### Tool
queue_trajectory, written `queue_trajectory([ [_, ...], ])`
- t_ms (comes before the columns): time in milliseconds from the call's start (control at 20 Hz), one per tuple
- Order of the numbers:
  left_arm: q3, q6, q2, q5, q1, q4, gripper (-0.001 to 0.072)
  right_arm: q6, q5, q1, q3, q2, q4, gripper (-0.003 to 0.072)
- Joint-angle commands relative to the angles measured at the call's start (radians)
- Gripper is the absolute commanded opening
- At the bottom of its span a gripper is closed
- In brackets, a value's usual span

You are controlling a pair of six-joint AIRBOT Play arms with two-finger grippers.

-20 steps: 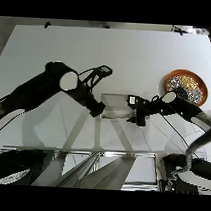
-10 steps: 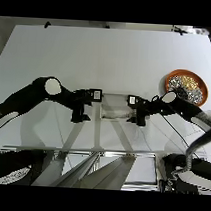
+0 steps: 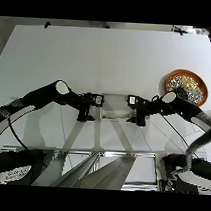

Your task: Fold the box and place the chain.

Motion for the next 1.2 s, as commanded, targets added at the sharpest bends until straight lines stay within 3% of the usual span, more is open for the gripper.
queue_trajectory([
  [0, -0.001, 0.075, -0.028, 0.074, -0.027, -0.097, 0.0698, 0.0, 0.0, 0.001, 0.0, 0.001, 0.0, 0.0569],
  [450, -0.001, 0.068, -0.043, 0.069, -0.056, -0.14, 0.0698, 0.0, 0.0, 0.001, 0.0, 0.001, 0.0, 0.0569],
  [750, -0.001, 0.063, -0.043, -0.006, -0.043, -0.087, 0.0698, 0.0, 0.0, 0.001, 0.0, 0.001, 0.0, 0.0569],
  [1150, -0.001, -0.036, -0.042, -0.021, -0.045, -0.092, 0.0698, 0.0, 0.0, 0.001, 0.0, 0.001, 0.0, 0.0569],
])
